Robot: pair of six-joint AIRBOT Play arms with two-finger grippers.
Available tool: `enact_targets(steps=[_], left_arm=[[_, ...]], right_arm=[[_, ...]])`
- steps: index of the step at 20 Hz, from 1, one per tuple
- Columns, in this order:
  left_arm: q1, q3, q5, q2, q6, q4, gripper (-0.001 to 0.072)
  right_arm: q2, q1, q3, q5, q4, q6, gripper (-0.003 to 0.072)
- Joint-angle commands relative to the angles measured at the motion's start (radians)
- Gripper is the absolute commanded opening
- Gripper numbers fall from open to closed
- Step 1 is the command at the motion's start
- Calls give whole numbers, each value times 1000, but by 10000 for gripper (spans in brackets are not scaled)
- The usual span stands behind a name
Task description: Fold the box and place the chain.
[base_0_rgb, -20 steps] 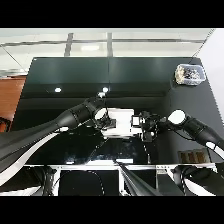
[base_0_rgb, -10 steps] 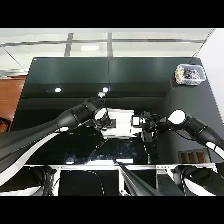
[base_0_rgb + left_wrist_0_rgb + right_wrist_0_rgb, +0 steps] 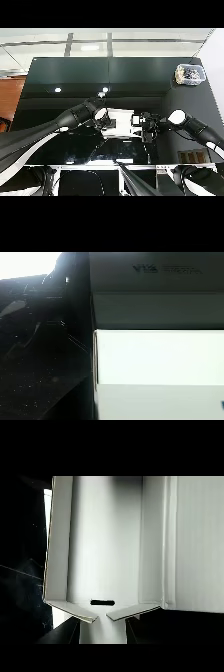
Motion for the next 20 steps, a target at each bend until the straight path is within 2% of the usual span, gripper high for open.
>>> enact_targets(steps=[1, 6, 7, 8, 12, 20], left_arm=[[0, 0, 2, -1, -1, -1, 26], [0, 0, 0, -1, -1, -1, 26], [0, 0, 1, -1, -1, -2, 27], [0, 0, 1, -1, -1, -2, 26], [0, 0, 0, -1, -1, -3, 26], [0, 0, 1, -1, -1, -3, 26]], right_arm=[[-2, 3, 0, -10, 79, 2, 302], [-10, 24, 0, -48, 172, 1, 284], [-10, 25, 0, -49, 172, 1, 109], [-11, 25, 0, -49, 171, 2, 64], [-43, 26, 0, -48, 222, 2, 66], [-64, 26, 0, -48, 224, 2, 69]])
